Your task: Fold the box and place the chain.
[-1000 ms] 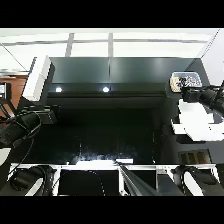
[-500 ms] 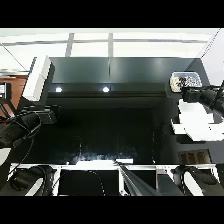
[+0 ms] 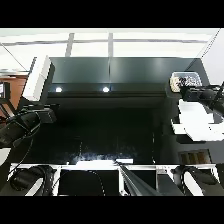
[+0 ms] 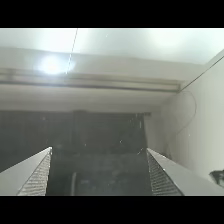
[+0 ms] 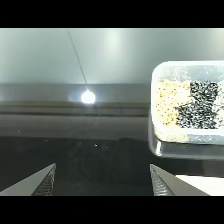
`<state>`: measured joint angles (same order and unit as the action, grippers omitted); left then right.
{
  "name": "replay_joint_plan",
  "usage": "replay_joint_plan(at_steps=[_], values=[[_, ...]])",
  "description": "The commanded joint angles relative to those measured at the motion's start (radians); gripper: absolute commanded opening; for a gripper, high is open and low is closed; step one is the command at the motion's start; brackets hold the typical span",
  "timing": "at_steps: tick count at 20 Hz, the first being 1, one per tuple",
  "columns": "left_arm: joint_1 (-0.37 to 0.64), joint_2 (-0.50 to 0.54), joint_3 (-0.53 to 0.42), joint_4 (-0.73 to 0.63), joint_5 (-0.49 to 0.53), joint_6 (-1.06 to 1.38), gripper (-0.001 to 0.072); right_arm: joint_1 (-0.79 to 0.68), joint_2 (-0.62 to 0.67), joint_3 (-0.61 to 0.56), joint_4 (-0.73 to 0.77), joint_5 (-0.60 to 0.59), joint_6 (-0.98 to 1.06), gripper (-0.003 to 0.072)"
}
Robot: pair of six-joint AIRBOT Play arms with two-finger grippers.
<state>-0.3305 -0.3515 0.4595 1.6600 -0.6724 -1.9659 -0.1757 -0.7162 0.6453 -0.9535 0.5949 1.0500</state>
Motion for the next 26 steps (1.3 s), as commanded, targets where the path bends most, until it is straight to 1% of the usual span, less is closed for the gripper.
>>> replay_joint_plan(at_steps=[1,3,4,8,11,13,14,17,18,20,21,23,25,26], values=[[0.001,-0.001,-0.003,0.009,0.067,0.0,0.0695,0.001,0.001,0.0,0.084,-0.069,0.0,0.0649],[0.002,-0.005,-0.003,0.059,0.117,0.0,0.0695,0.001,0.001,0.0,0.089,-0.184,0.001,0.0649],[0.002,-0.007,-0.003,0.066,0.156,0.0,0.0695,0.001,0.001,0.0,0.089,-0.22,0.0,0.0649],[0.001,-0.027,-0.003,0.061,0.36,0.002,0.0695,0.001,0.001,0.0,0.089,-0.314,0.0,0.0649],[0.001,-0.113,-0.003,0.061,0.501,0.005,0.0696,0.001,0.001,0.0,0.089,-0.375,0.0,0.0649],[0.0,-0.208,-0.003,0.061,0.58,0.005,0.0697,0.001,0.001,0.0,0.089,-0.365,0.0,0.0649],[-0.001,-0.256,-0.002,0.06,0.601,0.005,0.0697,0.001,0.001,0.0,0.092,-0.347,0.003,0.0649],[-0.014,-0.381,0.01,0.058,0.563,0.006,0.0713,0.001,-0.001,0.0,0.085,-0.244,0.0,0.0653],[-0.021,-0.412,0.019,0.05,0.527,0.006,0.0713,0.001,-0.006,0.0,0.084,-0.213,0.001,0.0716],[-0.043,-0.451,0.044,0.049,0.425,0.007,0.0714,-0.012,-0.038,0.001,0.051,-0.112,0.026,0.0716],[-0.051,-0.459,0.057,0.05,0.36,0.007,0.0713,-0.035,-0.072,0.008,-0.011,-0.063,0.082,0.0716],[-0.056,-0.454,0.077,0.057,0.252,0.007,0.0713,-0.126,-0.17,0.065,-0.239,-0.023,0.244,0.0716],[-0.057,-0.441,0.081,0.054,0.2,0.007,0.0713,-0.273,-0.298,0.185,-0.47,0.036,0.397,0.0715],[-0.063,-0.436,0.08,0.053,0.188,0.007,0.0713,-0.356,-0.361,0.247,-0.548,0.065,0.464,0.0715]])
